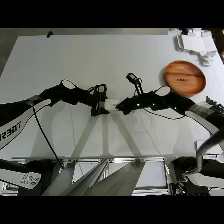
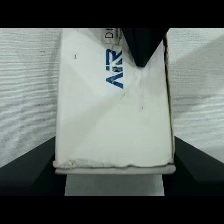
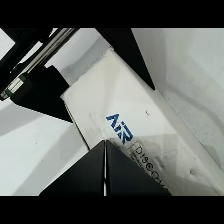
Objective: Fold the box and place the chain.
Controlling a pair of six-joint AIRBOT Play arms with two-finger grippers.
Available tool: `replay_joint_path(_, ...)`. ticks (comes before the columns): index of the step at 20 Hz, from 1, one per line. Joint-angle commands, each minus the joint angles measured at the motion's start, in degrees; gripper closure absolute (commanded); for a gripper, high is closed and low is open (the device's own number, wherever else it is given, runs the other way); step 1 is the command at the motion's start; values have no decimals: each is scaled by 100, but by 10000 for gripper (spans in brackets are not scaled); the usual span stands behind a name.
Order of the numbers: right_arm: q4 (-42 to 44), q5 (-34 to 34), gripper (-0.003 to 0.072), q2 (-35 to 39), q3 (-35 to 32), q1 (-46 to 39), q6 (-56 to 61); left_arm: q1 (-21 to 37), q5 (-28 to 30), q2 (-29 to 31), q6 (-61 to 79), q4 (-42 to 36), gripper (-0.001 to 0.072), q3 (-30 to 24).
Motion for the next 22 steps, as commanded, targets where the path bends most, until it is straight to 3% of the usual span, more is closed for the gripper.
replay_joint_path(1,-79,179,672,-44,-4,-2,55,2,-2,-4,-13,-11,632,-2)
replay_joint_path(6,-81,166,672,664,42,-201,59,2,-4,-4,-13,-13,632,-2)
replay_joint_path(12,-551,68,670,2234,81,-1436,848,2,-2,-4,-13,-13,632,-2)
replay_joint_path(16,-2546,199,670,2828,81,-2184,2090,2,-4,-4,-13,-13,632,-2)
replay_joint_path(20,-5348,629,670,2863,81,-2540,3480,0,-4,-4,-13,-13,632,-2)
replay_joint_path(22,-6273,649,670,2863,79,-2667,4065,0,-4,-4,-13,-13,632,-2)
